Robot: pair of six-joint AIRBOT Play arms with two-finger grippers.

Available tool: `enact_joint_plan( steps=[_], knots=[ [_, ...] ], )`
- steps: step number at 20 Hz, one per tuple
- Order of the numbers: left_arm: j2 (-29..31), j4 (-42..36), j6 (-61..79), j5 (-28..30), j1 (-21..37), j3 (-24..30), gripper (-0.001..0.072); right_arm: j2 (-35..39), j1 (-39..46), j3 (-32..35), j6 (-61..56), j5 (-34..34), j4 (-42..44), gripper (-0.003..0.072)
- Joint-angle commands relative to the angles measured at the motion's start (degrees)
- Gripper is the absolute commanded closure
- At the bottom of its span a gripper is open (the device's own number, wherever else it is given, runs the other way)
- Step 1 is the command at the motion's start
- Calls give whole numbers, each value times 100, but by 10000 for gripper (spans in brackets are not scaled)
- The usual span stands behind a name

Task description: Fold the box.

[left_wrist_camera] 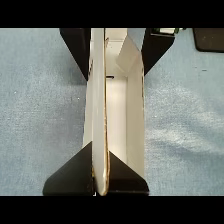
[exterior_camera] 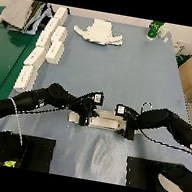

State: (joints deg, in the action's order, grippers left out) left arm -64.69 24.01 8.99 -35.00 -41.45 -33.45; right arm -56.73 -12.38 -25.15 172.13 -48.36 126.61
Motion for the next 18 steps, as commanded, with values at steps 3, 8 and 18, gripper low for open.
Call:
enact_joint_plan(
  steps=[3, 8, 18],
  knots=[
    [2, 0, 0, 0, 0, -7, 697, 195, 0, 11, -2, -116, 4, 186],
    [2, 0, 0, 0, 2, -7, 697, 140, 0, 17, -2, -55, 24, 82],
    [2, 0, 0, 2, 2, -7, 697, 262, 0, 343, -2, 415, 343, 32]
  ],
)
